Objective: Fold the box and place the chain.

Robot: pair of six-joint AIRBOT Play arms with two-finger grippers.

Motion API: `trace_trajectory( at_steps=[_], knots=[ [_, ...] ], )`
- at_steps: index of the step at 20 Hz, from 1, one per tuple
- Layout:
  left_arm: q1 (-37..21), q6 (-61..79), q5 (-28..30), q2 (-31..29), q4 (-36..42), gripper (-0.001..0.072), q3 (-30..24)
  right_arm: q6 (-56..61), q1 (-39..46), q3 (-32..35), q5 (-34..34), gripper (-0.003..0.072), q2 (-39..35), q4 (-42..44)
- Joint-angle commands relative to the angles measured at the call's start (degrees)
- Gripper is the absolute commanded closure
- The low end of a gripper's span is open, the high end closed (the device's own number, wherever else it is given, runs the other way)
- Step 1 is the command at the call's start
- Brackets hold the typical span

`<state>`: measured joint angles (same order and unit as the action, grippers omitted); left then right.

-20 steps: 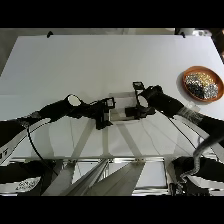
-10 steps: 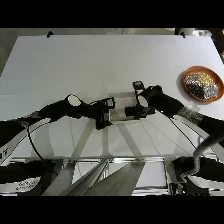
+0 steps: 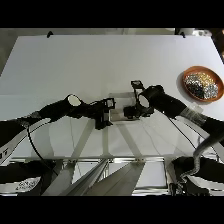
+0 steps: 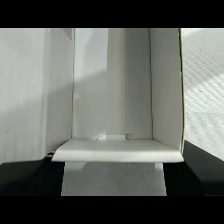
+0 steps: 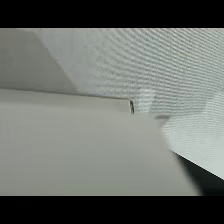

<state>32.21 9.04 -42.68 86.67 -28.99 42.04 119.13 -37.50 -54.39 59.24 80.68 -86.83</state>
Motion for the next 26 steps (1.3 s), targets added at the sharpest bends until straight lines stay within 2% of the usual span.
trace_trajectory(
  at_steps=[1, 6, 9, 13, 17, 19, 22, 26],
  knots=[
    [0.02, -0.07, 0.0, -0.04, 0.04, 0.07, -0.02, -3.65, 0.02, 0.02, 0.81, 0.0137, -2.51, -0.55],
    [0.02, -0.07, 0.02, -0.04, 0.04, 0.07, -0.02, -11.8, 0.0, 0.02, 6.19, 0.0137, -6.88, -1.79],
    [0.02, -0.07, 0.02, -0.04, 0.04, 0.07, -0.02, -15.19, 0.0, 0.02, 6.51, 0.0137, -10.93, -1.9],
    [0.02, -0.07, 0.02, -0.04, 0.04, 0.07, -0.02, -21.9, 0.0, 0.02, 5.01, 0.014, -18.58, -2.36],
    [0.02, -0.07, 0.0, -0.04, 0.04, 0.07, -0.02, -22.51, 1.27, 0.02, -0.26, 0.014, -26.34, -7.23],
    [0.02, -0.07, 0.02, -0.04, 0.04, 0.07, -0.02, -24.37, 6.54, 0.0, -2.08, 0.014, -27.96, -7.43],
    [0.02, -0.07, 0.02, -0.04, 0.04, 0.07, -0.02, -28.33, 20.44, 0.0, -3.69, 0.014, -27.78, -7.45],
    [0.02, -0.07, 0.0, -0.04, 0.04, 0.07, -0.02, -30.51, 39.93, -0.02, -13.53, 0.0142, -26.4, -6.51]
  ],
)
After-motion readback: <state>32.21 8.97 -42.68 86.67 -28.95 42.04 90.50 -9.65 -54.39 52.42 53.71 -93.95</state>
